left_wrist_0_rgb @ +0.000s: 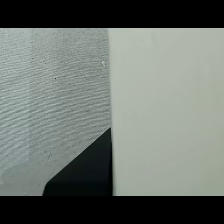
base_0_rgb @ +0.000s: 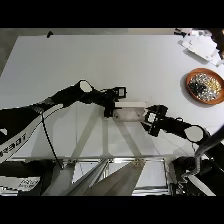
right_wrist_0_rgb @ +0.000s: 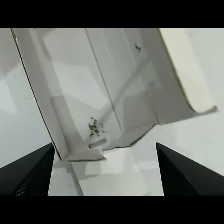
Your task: Fold the box and place the chain.
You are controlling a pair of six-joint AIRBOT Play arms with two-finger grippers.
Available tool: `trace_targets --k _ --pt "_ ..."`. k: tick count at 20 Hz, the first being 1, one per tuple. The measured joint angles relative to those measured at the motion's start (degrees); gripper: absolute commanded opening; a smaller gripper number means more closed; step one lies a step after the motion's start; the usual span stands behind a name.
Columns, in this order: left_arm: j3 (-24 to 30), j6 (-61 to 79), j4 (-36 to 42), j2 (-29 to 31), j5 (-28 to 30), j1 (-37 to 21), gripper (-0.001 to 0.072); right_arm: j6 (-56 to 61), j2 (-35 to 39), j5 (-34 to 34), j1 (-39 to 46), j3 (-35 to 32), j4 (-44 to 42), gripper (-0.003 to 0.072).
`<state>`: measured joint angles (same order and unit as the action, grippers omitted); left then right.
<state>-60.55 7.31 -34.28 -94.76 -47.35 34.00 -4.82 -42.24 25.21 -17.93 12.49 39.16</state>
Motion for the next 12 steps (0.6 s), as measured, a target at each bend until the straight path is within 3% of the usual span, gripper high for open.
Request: trace_targets --k 12 --pt "0.0 0.0 0.0 0.0 0.0 0.0 0.0010 -22.4 -6.4 7.5 5.9 0.3 -15.9 0.0672"
